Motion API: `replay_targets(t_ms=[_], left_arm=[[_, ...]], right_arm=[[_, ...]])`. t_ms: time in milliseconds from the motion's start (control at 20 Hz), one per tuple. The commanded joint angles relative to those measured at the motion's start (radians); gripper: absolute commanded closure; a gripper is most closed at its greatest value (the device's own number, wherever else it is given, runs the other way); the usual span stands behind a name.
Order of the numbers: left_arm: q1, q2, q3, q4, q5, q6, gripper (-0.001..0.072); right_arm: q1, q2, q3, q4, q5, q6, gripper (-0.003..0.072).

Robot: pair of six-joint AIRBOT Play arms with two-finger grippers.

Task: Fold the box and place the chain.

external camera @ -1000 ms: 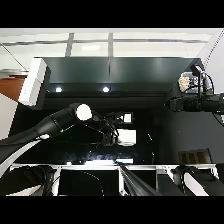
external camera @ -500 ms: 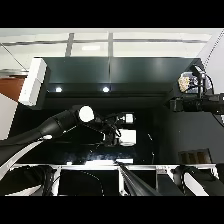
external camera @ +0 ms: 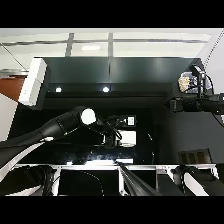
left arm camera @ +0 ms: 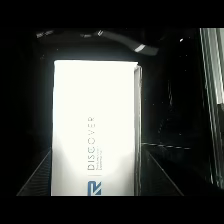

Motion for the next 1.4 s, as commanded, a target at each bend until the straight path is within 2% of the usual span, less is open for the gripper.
replay_targets(t_ms=[0,300,700,750,850,950,1100,1200,1350], left_arm=[[-0.003,0.000,0.000,0.023,0.002,-0.015,-0.0006],[-0.004,-0.005,0.000,0.026,0.002,-0.033,-0.0006],[-0.019,-0.096,0.001,0.029,0.017,-0.075,0.0009],[-0.019,-0.095,0.002,0.029,0.015,-0.106,0.0051],[-0.014,-0.095,0.017,0.062,-0.016,-0.219,0.0357],[0.003,-0.075,0.040,0.158,-0.060,-0.393,0.0378],[0.068,0.019,0.039,0.330,-0.122,-0.568,0.0378],[0.152,0.097,0.038,0.410,-0.210,-0.650,0.0378],[0.342,0.220,0.020,0.467,-0.342,-0.684,0.0378]], right_arm=[[-0.001,-0.001,0.000,0.000,0.000,-0.001,0.0646],[-0.001,-0.001,0.000,0.000,-0.001,0.000,0.0647],[-0.001,-0.002,0.000,0.000,-0.022,0.000,0.0646],[-0.001,-0.002,0.000,0.000,-0.022,0.000,0.0646],[-0.001,-0.002,0.000,0.000,-0.022,0.000,0.0646],[-0.002,-0.002,0.000,-0.002,-0.022,-0.001,0.0647],[-0.011,-0.002,0.000,-0.015,-0.017,0.000,0.0646],[-0.017,-0.002,0.000,-0.015,-0.014,0.000,0.0647],[-0.016,-0.002,0.000,-0.014,-0.015,0.000,0.0647]])
